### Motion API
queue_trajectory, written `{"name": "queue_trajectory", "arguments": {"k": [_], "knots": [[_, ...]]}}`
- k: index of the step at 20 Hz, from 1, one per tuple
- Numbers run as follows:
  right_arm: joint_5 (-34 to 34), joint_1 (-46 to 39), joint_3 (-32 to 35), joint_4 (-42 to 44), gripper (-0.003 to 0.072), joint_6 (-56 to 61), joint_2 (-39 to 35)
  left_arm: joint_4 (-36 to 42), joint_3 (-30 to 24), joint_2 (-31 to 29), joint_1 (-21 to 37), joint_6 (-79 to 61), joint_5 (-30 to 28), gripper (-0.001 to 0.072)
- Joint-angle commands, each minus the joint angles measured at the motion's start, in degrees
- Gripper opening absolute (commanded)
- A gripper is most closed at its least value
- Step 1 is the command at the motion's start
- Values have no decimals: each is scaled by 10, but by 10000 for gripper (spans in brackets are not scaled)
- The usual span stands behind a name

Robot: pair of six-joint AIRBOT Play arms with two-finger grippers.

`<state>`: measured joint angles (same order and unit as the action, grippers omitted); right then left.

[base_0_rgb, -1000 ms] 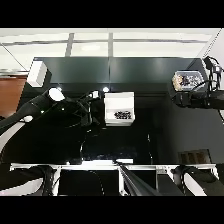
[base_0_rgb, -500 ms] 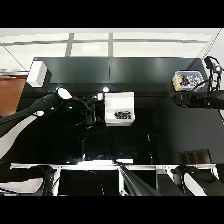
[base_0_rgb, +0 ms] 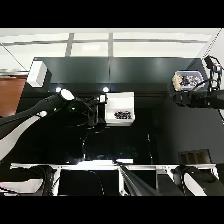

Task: Fold the box and place the chain.

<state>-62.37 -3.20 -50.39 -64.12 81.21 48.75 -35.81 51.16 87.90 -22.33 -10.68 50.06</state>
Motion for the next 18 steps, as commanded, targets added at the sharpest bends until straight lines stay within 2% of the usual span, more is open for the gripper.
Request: {"name": "queue_trajectory", "arguments": {"k": [1,4,6,8,9,10,11,12,15,18], "knots": [[1,0,0,0,271,0,0,20,1,0,-3,-10,-8,712],[2,0,0,17,271,0,0,22,1,2,-9,-9,-5,709],[13,0,0,28,271,0,0,22,1,3,-14,-12,-4,682],[31,0,0,28,272,0,3,20,1,3,-16,-14,-5,453],[39,1,0,34,272,0,10,20,1,3,-16,-17,-5,400],[49,8,0,43,277,2,23,20,1,3,-16,-18,-5,398],[64,20,0,55,524,-1,39,20,1,3,-16,-18,-5,399],[89,38,0,76,720,-21,58,20,1,3,-16,-18,-5,398],[205,101,-16,187,720,-125,146,20,1,3,-16,-18,-5,398],[258,150,-93,228,720,-157,280,20,1,3,-16,-18,-5,398]]}}
